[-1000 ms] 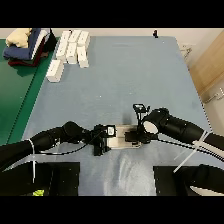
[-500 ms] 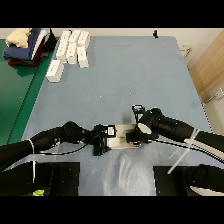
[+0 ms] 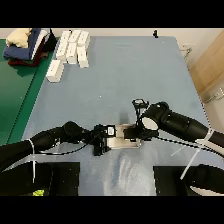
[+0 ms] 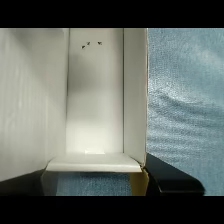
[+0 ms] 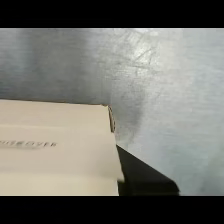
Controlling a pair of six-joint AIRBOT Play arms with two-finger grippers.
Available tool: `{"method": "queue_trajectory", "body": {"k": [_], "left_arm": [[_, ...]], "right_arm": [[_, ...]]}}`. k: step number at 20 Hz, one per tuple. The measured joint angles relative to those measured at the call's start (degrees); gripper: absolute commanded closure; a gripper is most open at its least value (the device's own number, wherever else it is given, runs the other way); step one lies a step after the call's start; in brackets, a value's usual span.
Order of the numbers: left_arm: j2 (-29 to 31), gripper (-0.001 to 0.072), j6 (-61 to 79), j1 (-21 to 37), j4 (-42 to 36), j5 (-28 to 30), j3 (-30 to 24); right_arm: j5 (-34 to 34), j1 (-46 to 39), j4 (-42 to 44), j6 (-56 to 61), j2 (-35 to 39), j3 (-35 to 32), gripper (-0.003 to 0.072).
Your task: Fold the box.
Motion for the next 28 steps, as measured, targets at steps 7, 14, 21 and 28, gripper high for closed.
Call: {"method": "queue_trajectory", "body": {"k": [7,14,21,28], "left_arm": [[0.0,0.0294,0.0,0.0,0.0,0.0,0.0],[0.0,0.0294,0.0,0.0,0.0,0.0,0.0],[0.0,0.0294,0.0,0.0,0.0,0.0,0.0],[0.0,0.0294,0.0,0.0,0.0,0.0,0.0]], "right_arm": [[9.4,-5.4,-3.2,-2.6,8.3,3.5,0.0681],[4.2,-30.9,13.0,-30.2,2.6,4.0,0.0681],[11.5,-40.3,56.1,-67.4,-14.3,4.7,0.0681],[16.0,-32.1,53.1,-78.8,-13.2,2.4,0.0681]]}}
